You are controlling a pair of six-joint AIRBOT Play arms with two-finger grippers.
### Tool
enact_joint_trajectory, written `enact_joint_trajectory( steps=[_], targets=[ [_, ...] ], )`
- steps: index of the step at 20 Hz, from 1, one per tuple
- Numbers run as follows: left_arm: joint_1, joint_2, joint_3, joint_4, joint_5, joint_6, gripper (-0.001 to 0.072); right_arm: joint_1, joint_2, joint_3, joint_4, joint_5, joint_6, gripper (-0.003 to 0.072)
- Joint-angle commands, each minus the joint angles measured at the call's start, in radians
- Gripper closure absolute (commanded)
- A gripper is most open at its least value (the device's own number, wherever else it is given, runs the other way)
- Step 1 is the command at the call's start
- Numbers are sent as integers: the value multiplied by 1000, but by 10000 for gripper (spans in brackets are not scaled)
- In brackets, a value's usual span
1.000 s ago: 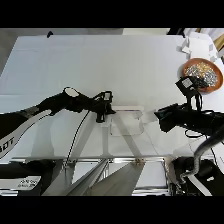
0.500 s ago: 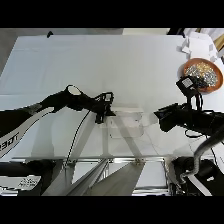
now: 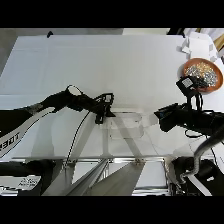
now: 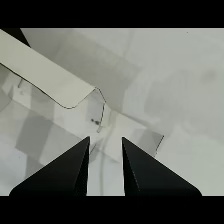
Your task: Fold the box and place the chain.
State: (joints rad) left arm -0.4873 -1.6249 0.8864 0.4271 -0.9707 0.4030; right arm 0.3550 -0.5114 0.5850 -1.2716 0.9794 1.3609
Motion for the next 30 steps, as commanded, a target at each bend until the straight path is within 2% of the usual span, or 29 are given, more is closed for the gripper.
enact_joint_trajectory(
  steps=[1, 16, 17, 18, 19, 22, 25, 27, 30],
  targets=[
    [0, -1, 1, 0, 10, 1, 706, 0, 1, 0, 0, 0, 0, 454],
    [0, -1, 1, 0, 9, -3, 699, 0, 1, 0, 0, 0, 0, 456],
    [0, -1, 1, 0, 9, -3, 699, 0, 1, 0, 0, -1, -1, 478],
    [0, -1, 1, 0, 9, -3, 699, 0, 1, 0, 0, -3, -16, 619],
    [0, -1, 1, 0, 9, -3, 700, 0, 1, 0, 1, -3, -46, 669],
    [0, -1, 1, 0, 9, -3, 700, 0, 1, 0, 17, 6, -193, 670],
    [0, -1, 1, 0, 9, -3, 699, 1, -11, 0, 137, 84, -434, 669],
    [0, -1, 1, 0, 9, -3, 700, 1, -41, 0, 142, 162, -532, 669],
    [0, -1, 1, 0, 9, -3, 700, 1, -114, 0, 135, 383, -724, 667]
  ],
)
